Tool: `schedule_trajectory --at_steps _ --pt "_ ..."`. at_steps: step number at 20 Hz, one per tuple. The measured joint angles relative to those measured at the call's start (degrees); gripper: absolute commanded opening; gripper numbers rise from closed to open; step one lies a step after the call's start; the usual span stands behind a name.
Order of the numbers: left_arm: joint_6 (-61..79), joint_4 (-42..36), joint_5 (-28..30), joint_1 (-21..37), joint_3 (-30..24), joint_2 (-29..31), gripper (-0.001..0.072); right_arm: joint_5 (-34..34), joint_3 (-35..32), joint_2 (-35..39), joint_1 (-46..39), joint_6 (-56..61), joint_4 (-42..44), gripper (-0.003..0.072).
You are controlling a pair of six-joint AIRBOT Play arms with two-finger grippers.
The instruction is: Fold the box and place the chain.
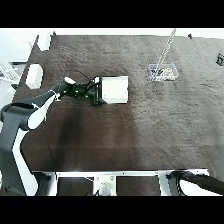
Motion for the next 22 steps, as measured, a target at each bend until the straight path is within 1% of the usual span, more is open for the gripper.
schedule_trajectory --at_steps 4,7,19,22 --pt "0.04 0.02 0.2 0.0 0.0 0.0 0.0349 0.35 -0.2 0.02 4.63 0.48 1.14 0.0005" --pt "0.04 0.02 0.22 0.0 0.0 0.0 0.0349 0.37 -1.62 0.04 7.08 1.4 1.53 0.0004" --pt "0.02 0.04 0.24 0.0 0.0 0.0 0.0349 0.31 -12.9 0.02 16.02 4.7 1.88 0.0004" --pt "0.02 0.02 0.26 0.0 0.0 0.0 0.0349 -1.22 -15.41 0.02 17.68 4.79 1.88 0.0004"
